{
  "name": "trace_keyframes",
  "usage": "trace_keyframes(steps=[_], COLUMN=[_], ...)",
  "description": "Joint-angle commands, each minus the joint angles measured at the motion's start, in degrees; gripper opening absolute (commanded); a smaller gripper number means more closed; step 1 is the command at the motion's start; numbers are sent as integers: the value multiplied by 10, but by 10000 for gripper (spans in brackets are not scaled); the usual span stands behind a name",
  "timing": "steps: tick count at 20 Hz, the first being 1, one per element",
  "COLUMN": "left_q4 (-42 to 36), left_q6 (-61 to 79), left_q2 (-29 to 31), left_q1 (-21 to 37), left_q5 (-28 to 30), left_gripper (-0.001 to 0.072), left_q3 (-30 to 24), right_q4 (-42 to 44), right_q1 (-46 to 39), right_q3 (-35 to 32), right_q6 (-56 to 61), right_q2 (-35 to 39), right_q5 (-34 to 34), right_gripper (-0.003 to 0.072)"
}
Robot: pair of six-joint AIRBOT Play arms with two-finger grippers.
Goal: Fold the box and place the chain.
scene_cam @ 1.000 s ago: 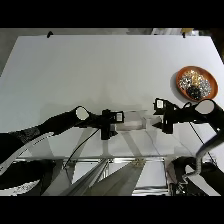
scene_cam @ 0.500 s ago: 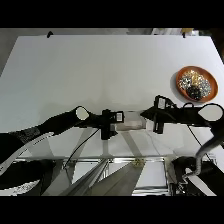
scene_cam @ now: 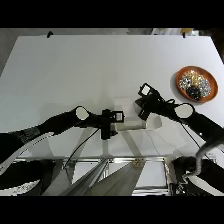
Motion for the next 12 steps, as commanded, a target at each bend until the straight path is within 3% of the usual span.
trace_keyframes(steps=[1, 5, 7, 10, 12], left_q4=[1, 1, 1, 1, 1], left_q6=[1, 1, 1, 1, 1], left_q2=[0, 0, 0, 0, 0], left_q1=[0, 0, 0, 0, 0], left_q5=[0, 0, 0, 0, 0], left_gripper=[212, 212, 212, 212, 212], left_q3=[0, 0, 0, 0, 0], right_q4=[-17, -146, -231, -270, -330], right_q1=[4, 4, 4, 4, 0], right_q3=[0, 1, 9, 25, 25], right_q6=[13, 108, 118, 116, 115], right_q2=[-15, 41, 81, 113, 112], right_q5=[30, 81, 158, 292, 326], right_gripper=[15, 15, 13, 15, 14])
